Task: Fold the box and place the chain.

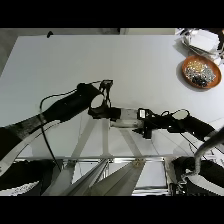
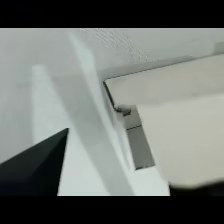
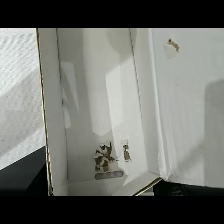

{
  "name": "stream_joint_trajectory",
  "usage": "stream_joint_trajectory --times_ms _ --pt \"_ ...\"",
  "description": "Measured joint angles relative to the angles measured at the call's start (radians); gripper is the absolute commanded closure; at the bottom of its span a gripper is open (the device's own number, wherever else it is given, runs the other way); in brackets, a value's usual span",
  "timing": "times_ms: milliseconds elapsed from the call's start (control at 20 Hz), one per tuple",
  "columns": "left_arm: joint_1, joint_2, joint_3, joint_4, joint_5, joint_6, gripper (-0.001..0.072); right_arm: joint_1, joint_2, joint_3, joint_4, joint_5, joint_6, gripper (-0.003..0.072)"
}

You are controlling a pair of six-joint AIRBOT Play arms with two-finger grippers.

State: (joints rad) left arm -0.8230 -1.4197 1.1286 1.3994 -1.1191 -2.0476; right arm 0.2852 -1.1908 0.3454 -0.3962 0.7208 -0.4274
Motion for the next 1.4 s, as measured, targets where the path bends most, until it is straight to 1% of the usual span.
stream_joint_trajectory --times_ms 50,150,250,300,400,450,500,600,750,950,1150,1400 --pt "0.011 0.027 -0.008 0.010 -0.001 0.092 0.0013 0.000 0.000 0.000 0.000 0.000 0.000 0.0221" --pt "0.034 0.085 -0.040 0.016 0.012 0.365 0.0013 0.000 0.000 0.000 0.000 0.000 0.000 0.0221" --pt "0.056 0.141 -0.101 -0.003 0.034 0.722 0.0014 0.000 0.000 0.000 0.000 0.000 0.000 0.0221" --pt "0.071 0.168 -0.146 -0.031 0.049 0.927 0.0014 0.000 0.000 0.000 0.000 0.000 0.000 0.0221" --pt "0.118 0.208 -0.260 -0.125 0.082 1.341 0.0009 0.000 0.000 0.000 0.000 0.000 0.000 0.0221" --pt "0.143 0.217 -0.313 -0.193 0.111 1.512 0.0007 0.000 0.000 0.000 0.000 0.000 0.000 0.0221" --pt "0.166 0.220 -0.359 -0.279 0.148 1.662 0.0006 0.000 0.000 0.000 0.000 0.000 0.000 0.0221" --pt "0.200 0.206 -0.417 -0.431 0.206 1.865 0.0004 0.000 0.000 0.000 0.000 0.000 0.000 0.0221" --pt "0.227 0.145 -0.456 -0.612 0.279 2.074 0.0004 0.000 0.000 0.000 0.000 0.000 0.000 0.0221" --pt "0.237 0.074 -0.474 -0.767 0.336 2.228 0.0004 0.000 0.000 0.000 0.000 0.000 0.000 0.0221" --pt "0.241 0.048 -0.478 -0.861 0.359 2.314 0.0004 0.000 0.000 0.000 0.000 0.001 0.000 0.0221" --pt "0.242 0.025 -0.480 -0.921 0.365 2.352 0.0005 0.000 0.000 0.000 0.000 0.000 0.000 0.0221"
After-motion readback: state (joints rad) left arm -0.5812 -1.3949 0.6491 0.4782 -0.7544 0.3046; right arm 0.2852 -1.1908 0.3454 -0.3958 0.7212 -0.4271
